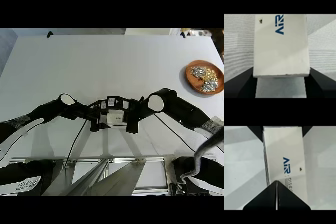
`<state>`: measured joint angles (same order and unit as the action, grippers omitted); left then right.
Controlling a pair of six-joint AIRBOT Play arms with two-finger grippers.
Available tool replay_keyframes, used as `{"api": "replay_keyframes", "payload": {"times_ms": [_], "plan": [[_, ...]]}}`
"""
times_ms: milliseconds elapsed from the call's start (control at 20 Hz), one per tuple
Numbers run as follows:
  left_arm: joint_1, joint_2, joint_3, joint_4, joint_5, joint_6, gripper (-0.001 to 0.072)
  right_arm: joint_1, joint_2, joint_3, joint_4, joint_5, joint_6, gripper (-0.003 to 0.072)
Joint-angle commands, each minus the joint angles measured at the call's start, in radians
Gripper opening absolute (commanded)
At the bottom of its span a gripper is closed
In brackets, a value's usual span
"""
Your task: Fold the box and place the chain.
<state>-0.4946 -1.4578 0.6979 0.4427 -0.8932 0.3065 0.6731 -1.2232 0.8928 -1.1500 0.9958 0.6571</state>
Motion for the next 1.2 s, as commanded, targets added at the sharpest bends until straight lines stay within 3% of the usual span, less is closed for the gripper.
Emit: {"api": "replay_keyframes", "payload": {"times_ms": [0, 850, 1150], "plan": [[0.0, 0.001, 0.0, 0.0, -0.001, 0.0, 0.0275, 0.001, -0.004, -0.014, 0.023, 0.005, 0.0, 0.0022], [0.0, 0.0, 0.0, 0.0, -0.001, 0.0, 0.0275, 0.0, -0.021, -0.075, 0.022, -0.056, 0.0, 0.0023], [0.0, 0.0, 0.0, 0.0, -0.001, 0.0, 0.0275, 0.0, 0.163, -0.074, -0.05, -0.076, 0.087, 0.0023]]}}
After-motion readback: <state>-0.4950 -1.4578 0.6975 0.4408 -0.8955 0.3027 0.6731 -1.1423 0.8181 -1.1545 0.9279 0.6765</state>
